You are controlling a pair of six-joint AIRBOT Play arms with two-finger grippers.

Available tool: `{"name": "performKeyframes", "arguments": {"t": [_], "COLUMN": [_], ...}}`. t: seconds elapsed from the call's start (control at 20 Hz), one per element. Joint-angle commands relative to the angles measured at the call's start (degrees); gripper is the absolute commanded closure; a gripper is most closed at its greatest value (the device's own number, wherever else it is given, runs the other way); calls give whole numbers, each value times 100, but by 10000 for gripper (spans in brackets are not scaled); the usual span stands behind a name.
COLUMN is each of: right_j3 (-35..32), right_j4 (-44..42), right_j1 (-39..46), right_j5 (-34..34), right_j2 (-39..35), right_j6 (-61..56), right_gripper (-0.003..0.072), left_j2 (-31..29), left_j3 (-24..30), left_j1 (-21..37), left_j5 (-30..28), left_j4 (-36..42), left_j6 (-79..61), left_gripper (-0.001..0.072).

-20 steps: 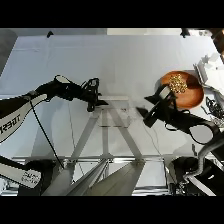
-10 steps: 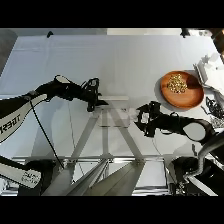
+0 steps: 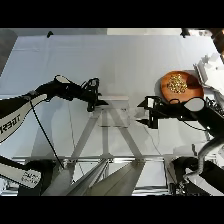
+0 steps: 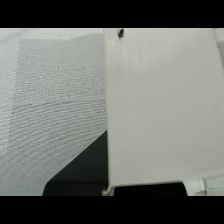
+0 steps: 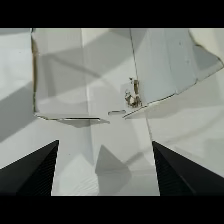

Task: Fold the box and place the chain.

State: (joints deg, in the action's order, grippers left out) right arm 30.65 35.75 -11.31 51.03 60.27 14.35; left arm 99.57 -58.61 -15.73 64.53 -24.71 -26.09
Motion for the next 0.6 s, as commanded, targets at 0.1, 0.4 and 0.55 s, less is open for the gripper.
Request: {"name": "performKeyframes", "arguments": {"t": [0.1,0.4,0.55], "right_j3": [190,153,153], "right_j4": [155,81,-503], "right_j1": [-326,-684,-739], "right_j5": [-223,-1027,-1019], "right_j2": [584,1241,1456], "right_j6": [273,199,197], "right_gripper": [35,29,-8], "left_j2": [4,4,4], "left_j3": [-2,-2,-2], "left_j1": [-4,-4,-4], "left_j5": [0,0,0], "left_j4": [-2,-2,-2], "left_j6": [0,0,0], "left_gripper": [701,696,696]}}
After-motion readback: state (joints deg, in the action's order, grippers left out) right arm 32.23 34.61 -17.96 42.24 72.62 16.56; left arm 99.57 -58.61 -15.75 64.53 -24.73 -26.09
